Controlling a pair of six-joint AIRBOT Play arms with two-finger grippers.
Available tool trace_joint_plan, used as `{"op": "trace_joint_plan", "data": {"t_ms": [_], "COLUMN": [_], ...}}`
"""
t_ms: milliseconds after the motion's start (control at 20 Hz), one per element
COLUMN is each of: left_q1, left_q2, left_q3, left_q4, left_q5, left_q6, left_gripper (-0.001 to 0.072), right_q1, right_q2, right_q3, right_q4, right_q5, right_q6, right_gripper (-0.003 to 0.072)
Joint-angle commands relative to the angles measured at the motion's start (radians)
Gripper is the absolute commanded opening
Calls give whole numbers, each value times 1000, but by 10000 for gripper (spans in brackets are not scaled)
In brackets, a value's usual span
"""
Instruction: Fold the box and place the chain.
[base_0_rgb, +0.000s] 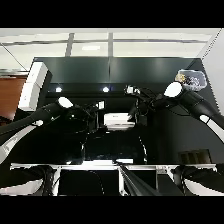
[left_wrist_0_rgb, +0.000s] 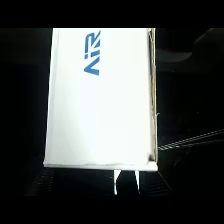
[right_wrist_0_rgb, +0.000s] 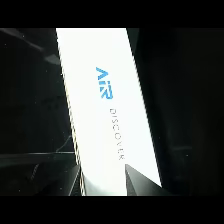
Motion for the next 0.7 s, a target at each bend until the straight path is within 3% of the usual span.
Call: {"op": "trace_joint_plan", "data": {"t_ms": [0, 150, 250, 650], "left_q1": [0, 0, 0, 0], "left_q2": [-1, -1, -1, -1], "left_q3": [1, 1, 1, 1], "left_q4": [0, 0, 0, 0], "left_q5": [2, 2, 2, 2], "left_q6": [-1, -1, -1, -1], "left_gripper": [404, 404, 404, 404], "right_q1": [1, 1, 1, 1], "right_q2": [0, 0, 0, 0], "right_q3": [0, 0, 0, 0], "right_q4": [-30, -27, -28, -42], "right_q5": [-10, -19, -25, -4], "right_q6": [19, 26, 31, 60], "right_gripper": [304, 303, 179, 212]}}
